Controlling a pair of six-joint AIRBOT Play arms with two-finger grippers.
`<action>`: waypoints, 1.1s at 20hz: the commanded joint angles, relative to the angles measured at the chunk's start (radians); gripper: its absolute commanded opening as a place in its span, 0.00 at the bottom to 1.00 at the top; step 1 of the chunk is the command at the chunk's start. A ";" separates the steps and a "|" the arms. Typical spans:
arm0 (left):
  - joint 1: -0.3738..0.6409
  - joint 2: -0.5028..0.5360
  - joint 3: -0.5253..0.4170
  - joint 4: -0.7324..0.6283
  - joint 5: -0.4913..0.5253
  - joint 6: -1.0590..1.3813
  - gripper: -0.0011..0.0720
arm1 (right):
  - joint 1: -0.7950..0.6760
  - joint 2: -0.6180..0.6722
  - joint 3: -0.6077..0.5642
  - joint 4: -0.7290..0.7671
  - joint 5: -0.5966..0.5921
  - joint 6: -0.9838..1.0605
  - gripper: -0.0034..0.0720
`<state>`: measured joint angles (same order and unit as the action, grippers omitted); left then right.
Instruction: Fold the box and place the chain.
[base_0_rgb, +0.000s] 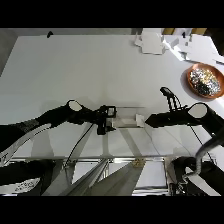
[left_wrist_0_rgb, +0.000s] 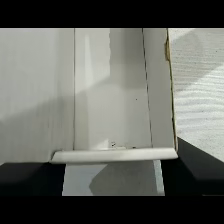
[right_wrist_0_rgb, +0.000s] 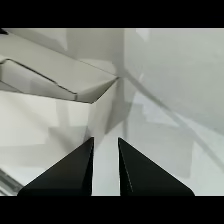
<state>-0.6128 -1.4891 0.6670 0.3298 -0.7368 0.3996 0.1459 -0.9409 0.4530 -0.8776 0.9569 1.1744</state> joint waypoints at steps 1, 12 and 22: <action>0.000 0.001 0.000 0.000 0.000 0.000 0.16 | 0.003 0.016 0.000 0.064 0.021 -0.002 0.28; 0.000 0.001 0.000 0.000 0.000 0.000 0.16 | 0.066 0.016 0.000 0.062 -0.043 0.007 0.37; 0.000 0.001 0.000 0.000 0.000 0.000 0.16 | 0.237 -0.004 0.054 -0.203 -0.151 0.386 0.38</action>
<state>-0.6128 -1.4891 0.6670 0.3298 -0.7368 0.3996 0.3447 -0.9333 0.4850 -1.0039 0.8227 1.4490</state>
